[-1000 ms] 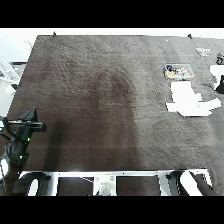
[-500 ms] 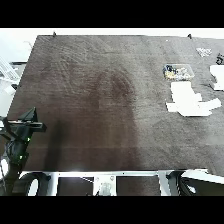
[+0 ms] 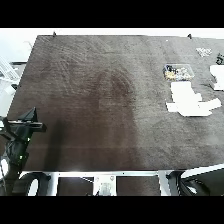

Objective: Fold the box and place the chain.

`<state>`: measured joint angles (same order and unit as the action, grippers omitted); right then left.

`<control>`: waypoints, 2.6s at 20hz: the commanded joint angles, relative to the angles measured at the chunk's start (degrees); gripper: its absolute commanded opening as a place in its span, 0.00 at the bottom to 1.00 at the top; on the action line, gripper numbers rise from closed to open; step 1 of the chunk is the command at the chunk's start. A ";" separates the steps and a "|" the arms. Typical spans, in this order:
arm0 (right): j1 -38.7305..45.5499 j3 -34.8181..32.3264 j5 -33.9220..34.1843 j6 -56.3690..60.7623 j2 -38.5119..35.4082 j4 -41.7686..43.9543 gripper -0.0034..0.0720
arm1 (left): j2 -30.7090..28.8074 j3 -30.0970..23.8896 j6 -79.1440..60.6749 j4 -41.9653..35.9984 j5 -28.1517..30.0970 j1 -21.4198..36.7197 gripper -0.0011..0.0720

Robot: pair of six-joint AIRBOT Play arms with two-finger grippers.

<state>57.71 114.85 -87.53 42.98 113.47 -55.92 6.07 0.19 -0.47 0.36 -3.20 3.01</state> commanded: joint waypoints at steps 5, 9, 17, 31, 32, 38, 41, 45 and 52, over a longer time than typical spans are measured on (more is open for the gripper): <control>-3.72 4.02 -0.59 -1.68 6.67 -9.70 0.60 | -0.02 0.00 0.00 0.02 -0.02 0.04 0.04; -3.72 3.91 1.09 -3.37 6.95 -9.14 0.60 | -0.02 0.02 0.00 0.02 0.00 0.04 0.04; -3.67 3.91 1.14 -4.66 9.44 -5.27 0.60 | -0.02 0.02 0.00 0.02 0.00 0.04 0.04; -3.72 1.66 -3.23 -7.23 13.70 5.29 0.55 | 0.00 0.00 0.00 0.00 -0.02 0.04 0.04; -3.72 1.66 -3.30 -7.21 13.81 5.92 0.52 | 0.00 0.00 0.00 0.02 -0.02 0.04 0.04; -3.72 1.66 -2.78 -7.28 14.03 6.03 0.47 | 0.00 0.00 0.00 0.02 -0.02 0.04 0.04; -3.72 1.66 -6.64 -11.47 14.03 7.34 0.05 | -0.02 0.02 0.00 0.02 -0.02 0.04 0.04; -3.72 1.66 -12.07 -13.27 14.03 7.58 0.05 | -0.02 0.00 0.00 0.02 -0.02 0.04 0.04; -4.63 -1.51 -18.05 -6.88 13.70 22.45 0.05 | -0.02 0.00 0.00 0.02 -0.04 0.04 0.04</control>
<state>53.69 115.22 -103.63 32.69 127.42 -41.23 6.07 0.19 -0.47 0.36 -3.22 3.01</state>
